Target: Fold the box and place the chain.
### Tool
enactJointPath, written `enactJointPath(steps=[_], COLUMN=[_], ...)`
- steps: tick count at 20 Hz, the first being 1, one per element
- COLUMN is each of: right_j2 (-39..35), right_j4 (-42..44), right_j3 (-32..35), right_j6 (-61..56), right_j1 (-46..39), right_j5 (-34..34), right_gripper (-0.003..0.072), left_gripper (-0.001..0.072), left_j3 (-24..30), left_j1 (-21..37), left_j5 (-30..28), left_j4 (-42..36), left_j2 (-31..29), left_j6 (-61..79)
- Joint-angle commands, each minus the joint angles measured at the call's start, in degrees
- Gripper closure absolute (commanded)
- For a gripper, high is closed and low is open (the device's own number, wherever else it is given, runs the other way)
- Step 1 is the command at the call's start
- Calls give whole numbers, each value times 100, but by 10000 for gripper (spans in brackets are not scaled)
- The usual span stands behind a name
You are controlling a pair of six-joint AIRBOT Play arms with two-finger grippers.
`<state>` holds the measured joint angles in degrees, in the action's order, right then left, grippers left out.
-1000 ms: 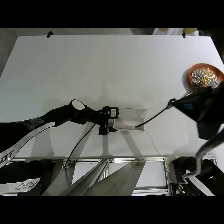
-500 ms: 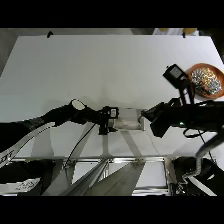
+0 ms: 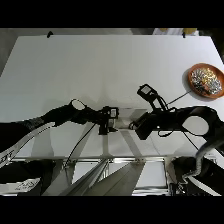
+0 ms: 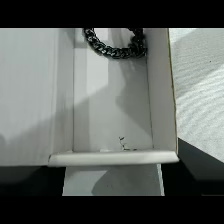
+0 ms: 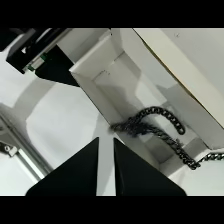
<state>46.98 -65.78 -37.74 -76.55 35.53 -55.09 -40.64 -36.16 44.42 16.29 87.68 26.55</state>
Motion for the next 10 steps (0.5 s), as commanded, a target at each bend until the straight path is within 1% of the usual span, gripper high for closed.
enactJointPath(steps=[1, 2, 4, 6, 8, 9, 10], right_j2=[219, 219, 219, 219, 225, 247, 330], right_j4=[11, -26, -245, -892, -1493, -1665, -1810], right_j3=[-15, -157, -684, -1331, -1722, -1731, -1731], right_j6=[-68, -122, -280, -671, -807, -852, -885], right_j1=[31, 2, -136, -398, -855, -1123, -1401], right_j5=[-55, -245, -761, -1110, -1150, -1141, -1224], right_gripper=[509, 484, 484, 493, 571, 602, 609], left_gripper=[500, 500, 500, 500, 500, 500, 500], left_j3=[-2, -2, -2, -2, -2, -2, -2], left_j1=[0, 0, 0, 0, 0, 0, 0], left_j5=[-2, -2, -2, -2, -2, -2, -2], left_j4=[2, 2, 2, 2, 2, 2, 2], left_j2=[0, 0, 0, 0, 0, 0, 0], left_j6=[2, 2, 2, 2, 2, 2, 2])
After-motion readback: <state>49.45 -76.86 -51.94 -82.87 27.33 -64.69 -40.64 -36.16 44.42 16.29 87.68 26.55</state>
